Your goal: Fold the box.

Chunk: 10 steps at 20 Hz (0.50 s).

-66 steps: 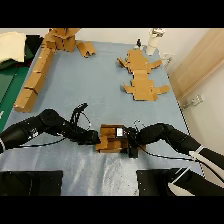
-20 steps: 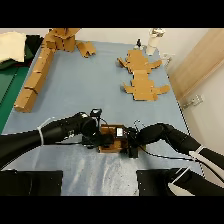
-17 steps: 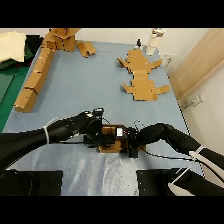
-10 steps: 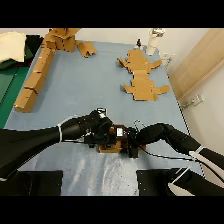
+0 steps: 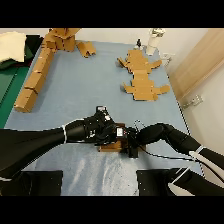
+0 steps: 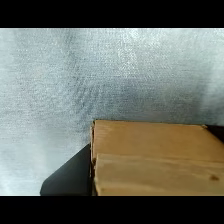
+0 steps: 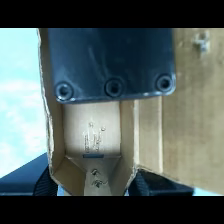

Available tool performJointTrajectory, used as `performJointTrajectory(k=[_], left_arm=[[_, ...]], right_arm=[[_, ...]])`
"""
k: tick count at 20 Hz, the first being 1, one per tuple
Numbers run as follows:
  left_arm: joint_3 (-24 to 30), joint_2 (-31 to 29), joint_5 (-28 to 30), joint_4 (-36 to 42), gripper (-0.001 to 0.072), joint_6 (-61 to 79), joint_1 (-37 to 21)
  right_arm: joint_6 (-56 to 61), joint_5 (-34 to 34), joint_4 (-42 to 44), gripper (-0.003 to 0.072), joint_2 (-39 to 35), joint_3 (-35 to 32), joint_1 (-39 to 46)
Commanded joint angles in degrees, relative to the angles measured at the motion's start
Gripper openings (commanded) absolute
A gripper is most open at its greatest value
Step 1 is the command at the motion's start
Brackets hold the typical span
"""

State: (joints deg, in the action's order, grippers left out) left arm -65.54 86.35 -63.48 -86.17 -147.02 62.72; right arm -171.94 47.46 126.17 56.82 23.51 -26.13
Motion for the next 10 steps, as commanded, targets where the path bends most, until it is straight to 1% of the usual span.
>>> performJointTrajectory(k=[1, 4, 5, 6, 10], left_arm=[[-0.1, 0.1, 0.5, 0.2, 0.0013, -0.4, 0.2], [-0.1, 0.1, 0.5, 1.7, 0.0016, 2.3, 0.2], [-0.1, 0.0, 0.5, 2.5, 0.0205, 3.4, 0.2], [-0.2, -0.2, 0.4, 2.8, 0.0438, 3.5, 0.2], [-0.4, -1.6, 0.3, 2.4, 0.044, 3.7, 0.0]], right_arm=[[0.0, 0.0, 0.0, 0.0504, 0.0, 0.0, 0.0], [0.0, 0.0, 0.0, 0.0504, 0.0, 0.0, 0.0], [0.0, 0.0, 0.0, 0.0504, 0.0, 0.0, 0.0], [0.0, 0.0, 0.0, 0.0504, 0.0, 0.0, 0.0], [0.0, 0.0, 0.0, 0.0504, 0.0, 0.0, 0.0]])
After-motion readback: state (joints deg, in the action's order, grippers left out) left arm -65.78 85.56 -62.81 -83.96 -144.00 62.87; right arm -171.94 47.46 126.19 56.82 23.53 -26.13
